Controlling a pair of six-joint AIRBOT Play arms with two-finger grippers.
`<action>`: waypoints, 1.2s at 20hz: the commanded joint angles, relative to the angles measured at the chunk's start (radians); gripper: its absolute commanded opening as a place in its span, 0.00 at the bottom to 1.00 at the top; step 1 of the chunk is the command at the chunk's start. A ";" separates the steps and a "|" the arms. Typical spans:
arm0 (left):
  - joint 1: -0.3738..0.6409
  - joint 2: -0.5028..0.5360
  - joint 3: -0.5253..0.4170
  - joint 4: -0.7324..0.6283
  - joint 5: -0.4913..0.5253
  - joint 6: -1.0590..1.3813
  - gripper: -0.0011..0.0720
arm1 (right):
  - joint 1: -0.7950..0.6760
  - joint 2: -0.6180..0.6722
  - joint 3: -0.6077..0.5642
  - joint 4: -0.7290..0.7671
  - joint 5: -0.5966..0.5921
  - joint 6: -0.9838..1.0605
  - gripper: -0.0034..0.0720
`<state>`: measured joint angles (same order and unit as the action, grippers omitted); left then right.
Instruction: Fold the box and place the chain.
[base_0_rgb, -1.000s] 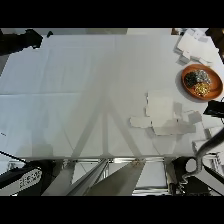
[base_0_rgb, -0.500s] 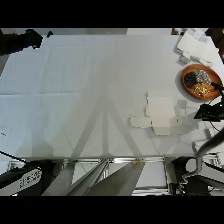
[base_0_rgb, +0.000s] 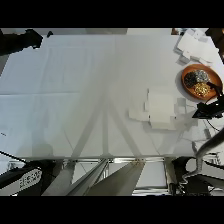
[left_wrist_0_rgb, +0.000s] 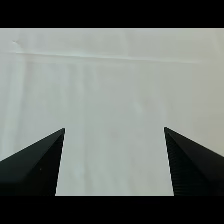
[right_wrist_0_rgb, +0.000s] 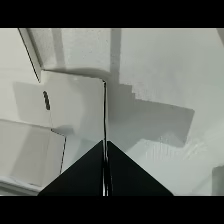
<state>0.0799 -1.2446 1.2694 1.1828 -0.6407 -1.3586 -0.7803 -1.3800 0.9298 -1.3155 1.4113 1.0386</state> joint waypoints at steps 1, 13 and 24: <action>0.000 0.000 0.000 0.000 0.000 0.000 0.97 | 0.000 -0.004 0.001 0.066 0.018 -0.048 0.06; 0.000 0.000 0.000 0.000 0.000 0.000 0.97 | 0.344 0.126 0.001 0.574 -0.127 -0.327 0.06; 0.000 0.000 0.000 0.000 0.000 0.000 0.97 | 0.745 0.128 -0.003 0.774 -0.642 -0.441 0.05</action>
